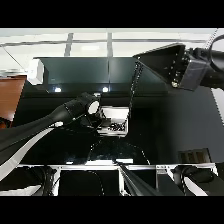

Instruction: Fold the box and place the chain.

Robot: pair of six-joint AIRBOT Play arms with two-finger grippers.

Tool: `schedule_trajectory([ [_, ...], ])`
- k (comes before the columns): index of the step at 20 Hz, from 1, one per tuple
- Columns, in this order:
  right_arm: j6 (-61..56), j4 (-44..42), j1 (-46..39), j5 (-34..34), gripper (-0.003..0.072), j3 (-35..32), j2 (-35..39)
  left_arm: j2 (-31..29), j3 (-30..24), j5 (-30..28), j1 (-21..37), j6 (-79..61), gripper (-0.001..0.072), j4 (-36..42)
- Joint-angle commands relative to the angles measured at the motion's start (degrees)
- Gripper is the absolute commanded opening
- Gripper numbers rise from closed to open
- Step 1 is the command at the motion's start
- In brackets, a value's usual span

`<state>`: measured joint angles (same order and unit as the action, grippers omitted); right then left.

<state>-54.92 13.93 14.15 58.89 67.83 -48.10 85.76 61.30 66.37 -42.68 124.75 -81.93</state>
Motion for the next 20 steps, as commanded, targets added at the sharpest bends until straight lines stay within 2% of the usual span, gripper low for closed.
schedule_trajectory([
  [1, 0.0, 0.3, 0.0, -0.1, 0.0021, 0.1, -1.6, 0.0, 0.0, -0.1, 0.0, 0.0, 0.0027, 0.0],
  [7, 0.0, 1.5, 0.4, 0.0, 0.0021, 0.0, -2.2, 0.0, 0.0, -0.1, 0.0, 0.0, 0.0027, 0.0],
  [10, -4.0, 10.2, 4.4, 0.1, 0.0021, -1.7, -3.2, 0.0, 0.0, -0.1, 0.0, 0.0, 0.0027, 0.0],
  [13, -9.6, 22.7, 10.3, -2.3, 0.0022, -7.7, -4.9, 0.0, 0.0, -0.1, 0.0, 0.0, 0.0027, 0.0],
  [15, -12.4, 27.6, 12.5, -5.5, 0.0022, -12.9, -6.8, 0.0, 0.0, -0.1, 0.0, 0.0, 0.0027, 0.0],
  [19, -12.4, 28.3, 14.1, -10.2, 0.0023, -20.2, -10.8, 0.0, 0.0, -0.1, 0.0, 0.0, 0.0027, 0.0],
  [20, -12.4, 28.3, 14.2, -10.6, 0.0046, -21.1, -11.4, 0.0, 0.0, -0.1, 0.0, 0.0, 0.0027, 0.0],
])
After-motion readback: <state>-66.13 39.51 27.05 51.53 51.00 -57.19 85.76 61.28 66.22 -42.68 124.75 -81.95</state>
